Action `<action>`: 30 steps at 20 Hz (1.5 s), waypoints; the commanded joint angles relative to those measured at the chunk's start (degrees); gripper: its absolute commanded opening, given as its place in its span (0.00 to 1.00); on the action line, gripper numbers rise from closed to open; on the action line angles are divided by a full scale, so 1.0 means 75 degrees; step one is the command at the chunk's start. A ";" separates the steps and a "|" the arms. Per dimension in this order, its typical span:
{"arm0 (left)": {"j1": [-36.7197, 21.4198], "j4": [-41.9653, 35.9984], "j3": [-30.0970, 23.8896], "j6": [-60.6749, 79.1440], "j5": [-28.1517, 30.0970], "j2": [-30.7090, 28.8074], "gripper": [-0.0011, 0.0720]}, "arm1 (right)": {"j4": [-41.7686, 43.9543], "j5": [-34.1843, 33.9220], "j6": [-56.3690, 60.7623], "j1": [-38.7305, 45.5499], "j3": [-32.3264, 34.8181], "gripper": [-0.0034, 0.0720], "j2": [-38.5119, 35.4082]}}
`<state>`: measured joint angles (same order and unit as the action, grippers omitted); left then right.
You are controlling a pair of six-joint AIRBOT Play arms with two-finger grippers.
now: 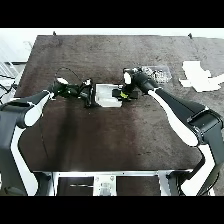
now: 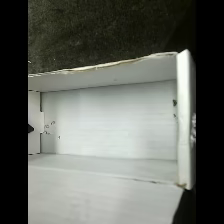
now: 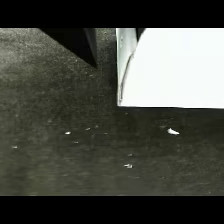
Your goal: Fold the box and place the chain.
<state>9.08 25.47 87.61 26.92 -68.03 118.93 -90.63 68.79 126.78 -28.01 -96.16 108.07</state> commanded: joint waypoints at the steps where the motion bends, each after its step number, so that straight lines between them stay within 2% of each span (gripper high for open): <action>1: 0.0006 0.0000 -0.0003 0.0009 0.0009 0.0000 0.74 | 0.0047 -0.0169 0.0035 -0.0015 -0.0201 0.47 -0.0015; 3: 0.0006 0.0000 0.0000 0.0009 0.0009 0.0000 0.74 | 0.0050 -0.0160 0.0006 -0.0015 -0.0321 0.57 -0.0017; 5: 0.0006 0.0000 0.0000 0.0012 0.0009 0.0000 0.74 | 0.0082 -0.0154 0.0003 -0.0017 -0.0335 0.58 -0.0029; 6: 0.0006 0.0000 -0.0003 0.0012 0.0009 0.0000 0.74 | 0.0085 -0.0067 0.0003 -0.0017 -0.0338 0.65 -0.0041; 12: 0.0006 0.0000 -0.0003 0.0009 0.0009 0.0000 0.74 | 0.0070 0.0551 -0.0195 -0.0015 -0.0338 0.64 -0.0137; 16: 0.0006 0.0000 -0.0003 0.0009 0.0009 0.0000 0.74 | 0.0073 0.0571 -0.0192 -0.0017 -0.0338 0.64 -0.0137; 18: 0.0006 0.0000 0.0000 0.0009 0.0009 0.0000 0.74 | 0.0076 0.0548 -0.0187 -0.0017 -0.0335 0.53 -0.0128; 19: 0.0006 0.0000 0.0000 0.0009 0.0009 0.0000 0.74 | 0.0073 0.0504 -0.0163 -0.0020 -0.0329 0.53 -0.0096; 21: 0.0006 0.0000 0.0000 0.0009 0.0009 0.0000 0.74 | 0.0067 0.0484 -0.0160 -0.0015 -0.0332 0.46 0.0055; 23: 0.0006 0.0000 0.0000 0.0009 0.0009 0.0000 0.74 | 0.0105 0.0338 -0.0096 -0.0041 -0.0332 0.46 0.0210; 26: 0.0006 0.0000 0.0000 0.0009 0.0009 0.0000 0.74 | 0.0067 -0.0125 -0.0099 -0.0125 -0.0350 0.25 0.0239; 29: 0.0006 0.0000 -0.0003 0.0009 0.0009 0.0000 0.74 | 0.0067 -0.0192 -0.0050 -0.0134 -0.0353 0.09 0.0239; 30: 0.0006 0.0000 0.0000 0.0009 0.0009 0.0000 0.74 | 0.0070 -0.0195 -0.0050 -0.0134 -0.0353 0.07 0.0239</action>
